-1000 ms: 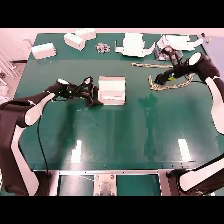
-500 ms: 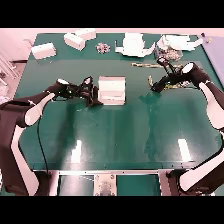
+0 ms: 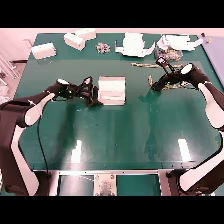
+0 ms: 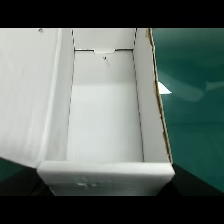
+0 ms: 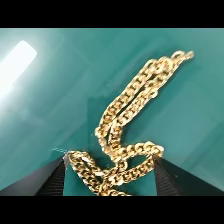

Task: Fold the box and place the chain.

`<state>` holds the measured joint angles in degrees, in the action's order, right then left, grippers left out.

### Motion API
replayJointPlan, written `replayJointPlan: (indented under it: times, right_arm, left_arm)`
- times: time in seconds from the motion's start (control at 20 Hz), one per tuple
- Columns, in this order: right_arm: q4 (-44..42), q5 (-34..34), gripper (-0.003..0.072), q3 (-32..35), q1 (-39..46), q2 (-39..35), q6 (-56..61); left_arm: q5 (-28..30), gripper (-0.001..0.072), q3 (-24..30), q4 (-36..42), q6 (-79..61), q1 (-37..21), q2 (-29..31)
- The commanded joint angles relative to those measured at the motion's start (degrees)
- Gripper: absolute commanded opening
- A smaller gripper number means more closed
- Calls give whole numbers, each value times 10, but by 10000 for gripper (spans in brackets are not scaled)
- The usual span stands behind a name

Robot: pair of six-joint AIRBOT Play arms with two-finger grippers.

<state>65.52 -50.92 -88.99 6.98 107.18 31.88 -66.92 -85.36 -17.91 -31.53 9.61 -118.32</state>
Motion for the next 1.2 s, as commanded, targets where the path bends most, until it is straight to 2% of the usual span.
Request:
replayJointPlan:
  times: [0.0,0.05,0.1,0.15,0.2,0.4,0.45,0.6,0.85,1.15]
  right_arm:
    - [1,9,642,0,0,3,-7]
    - [0,5,636,0,0,5,-7]
    - [1,-8,453,0,0,8,-7]
    - [1,-20,301,0,0,13,-7]
    - [1,-28,295,0,0,19,-7]
    - [0,-36,137,0,-1,32,-7]
    - [-2,-31,8,0,-1,32,-3]
    - [-10,-25,4,-4,0,31,19]
    - [-81,-25,3,-14,0,11,19]
    - [-151,-46,3,-14,-1,-44,20]
  left_arm:
    - [0,469,0,0,0,0,0]
    - [0,469,0,0,0,0,0]
    - [0,469,0,0,0,0,0]
    - [0,469,0,0,0,0,0]
    - [0,469,0,0,0,0,0]
    - [0,469,0,0,0,0,0]
    - [0,469,0,0,0,0,0]
    - [0,469,0,0,0,0,0]
    - [0,469,0,0,0,0,0]
    - [0,469,0,0,0,0,0]
